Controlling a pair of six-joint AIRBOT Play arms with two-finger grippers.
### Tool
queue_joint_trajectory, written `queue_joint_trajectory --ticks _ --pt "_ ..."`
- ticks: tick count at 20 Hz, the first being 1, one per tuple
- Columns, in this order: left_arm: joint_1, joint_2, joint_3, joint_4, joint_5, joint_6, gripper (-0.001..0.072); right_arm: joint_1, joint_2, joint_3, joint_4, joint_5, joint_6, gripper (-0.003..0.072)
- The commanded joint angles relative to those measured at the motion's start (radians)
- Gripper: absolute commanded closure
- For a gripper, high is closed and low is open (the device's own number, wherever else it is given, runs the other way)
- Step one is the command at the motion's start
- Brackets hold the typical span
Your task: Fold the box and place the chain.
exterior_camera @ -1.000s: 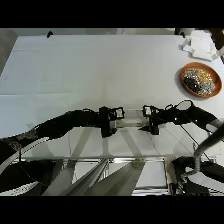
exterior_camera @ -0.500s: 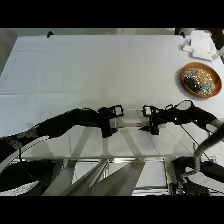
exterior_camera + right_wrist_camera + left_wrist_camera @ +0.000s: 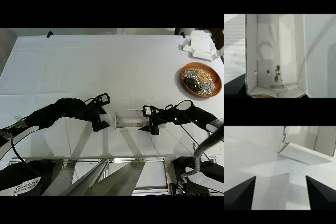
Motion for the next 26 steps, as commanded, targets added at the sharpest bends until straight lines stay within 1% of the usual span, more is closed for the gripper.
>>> queue_joint_trajectory --ticks 1,3,4,5,7,8,9,12,14,15,16,17,18,20,21,22,23,25,26 --pt "-0.022 0.002 0.0 -0.003 -0.006 0.0 0.0007 0.001 0.0 0.0 0.0 0.0 0.001 0.0249" --pt "-0.028 0.004 0.0 0.008 -0.028 0.0 0.0023 0.0 0.0 0.0 0.0 0.0 0.0 0.0249" --pt "-0.02 0.005 0.0 0.021 -0.021 0.0 0.0083 0.001 0.0 0.0 0.0 0.0 0.0 0.0249" --pt "-0.005 0.01 0.0 0.028 0.022 -0.003 0.0079 0.001 0.0 0.0 0.0 0.0 0.0 0.0249" --pt "0.035 0.017 0.0 0.032 0.177 0.0 0.0089 0.001 0.0 0.0 0.0 0.0 0.0 0.0249" --pt "0.061 0.026 0.0 0.046 0.232 0.0 0.0088 0.001 0.0 0.0 0.0 0.0 0.0 0.0249" --pt "0.09 0.048 0.0 0.072 0.254 0.0 0.0071 0.001 0.0 0.0 0.0 0.0 0.0 0.0249" --pt "0.196 0.168 -0.006 0.13 0.272 0.0 0.007 0.001 0.0 0.0 0.0 0.0 0.0 0.0249" --pt "0.274 0.296 -0.059 0.121 0.296 0.0 0.007 0.001 0.0 0.0 0.0 0.0 0.0 0.0249" --pt "0.307 0.37 -0.109 0.108 0.294 0.0 0.007 0.001 0.0 0.0 0.0 0.0 0.0 0.0249" --pt "0.327 0.43 -0.162 0.08 0.274 0.0 0.0069 0.001 0.0 0.0 0.0 0.0 0.0 0.0249" --pt "0.326 0.479 -0.227 0.028 0.217 0.0 0.0053 0.001 0.0 0.0 0.0 0.0 0.0 0.0249" --pt "0.299 0.511 -0.289 -0.038 0.115 0.0 -0.0001 0.001 0.0 0.0 0.0 0.0 0.0 0.0249" --pt "0.204 0.527 -0.366 -0.165 -0.116 0.0 0.0009 0.001 0.0 0.0 0.0 0.0 0.0 0.0249" --pt "0.144 0.511 -0.371 -0.179 -0.222 0.0 0.001 0.001 0.0 0.0 0.0 0.0 0.0 0.0249" --pt "0.094 0.489 -0.366 -0.179 -0.279 0.0 0.0024 0.001 0.0 0.0 0.0 0.0 0.0 0.0249" --pt "0.043 0.455 -0.356 -0.18 -0.306 0.0 0.0082 0.001 0.0 0.0 0.0 0.0 0.0 0.0249" --pt "-0.023 0.357 -0.318 -0.184 -0.282 0.0 0.0083 0.001 0.0 0.0 0.0 0.0 0.0 0.0249" --pt "-0.04 0.296 -0.287 -0.182 -0.26 0.0 0.0083 0.001 0.0 0.0 0.0 0.0 0.0 0.0249"
